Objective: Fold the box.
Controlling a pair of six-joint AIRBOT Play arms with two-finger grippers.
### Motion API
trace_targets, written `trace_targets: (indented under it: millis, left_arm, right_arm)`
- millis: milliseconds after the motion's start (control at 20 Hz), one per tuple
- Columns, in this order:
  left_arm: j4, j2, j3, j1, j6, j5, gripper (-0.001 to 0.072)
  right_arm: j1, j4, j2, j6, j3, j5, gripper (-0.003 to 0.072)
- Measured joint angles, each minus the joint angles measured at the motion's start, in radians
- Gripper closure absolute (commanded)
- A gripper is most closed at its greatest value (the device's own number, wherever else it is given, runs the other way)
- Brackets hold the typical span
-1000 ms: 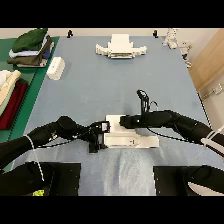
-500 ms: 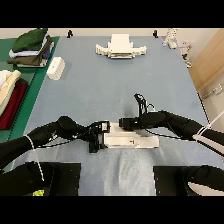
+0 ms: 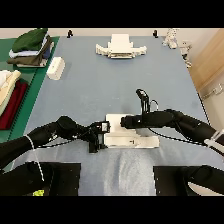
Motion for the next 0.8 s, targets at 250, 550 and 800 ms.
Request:
trace_targets:
  millis: [250, 550, 800]
  left_arm:
    - [0.000, 0.000, 0.000, 0.000, 0.000, 0.000, 0.0208]
    - [-0.001, 0.000, 0.000, 0.000, 0.000, -0.001, 0.0208]
    - [-0.001, 0.000, 0.000, 0.000, -0.001, -0.001, 0.0208]
  right_arm:
    - [0.000, -0.139, 0.205, -0.019, 0.000, -0.177, 0.0682]
    - [0.000, -0.203, 0.398, -0.237, -0.029, -0.416, 0.0660]
    - [0.000, -0.260, 0.446, -0.509, -0.084, -0.510, 0.0081]
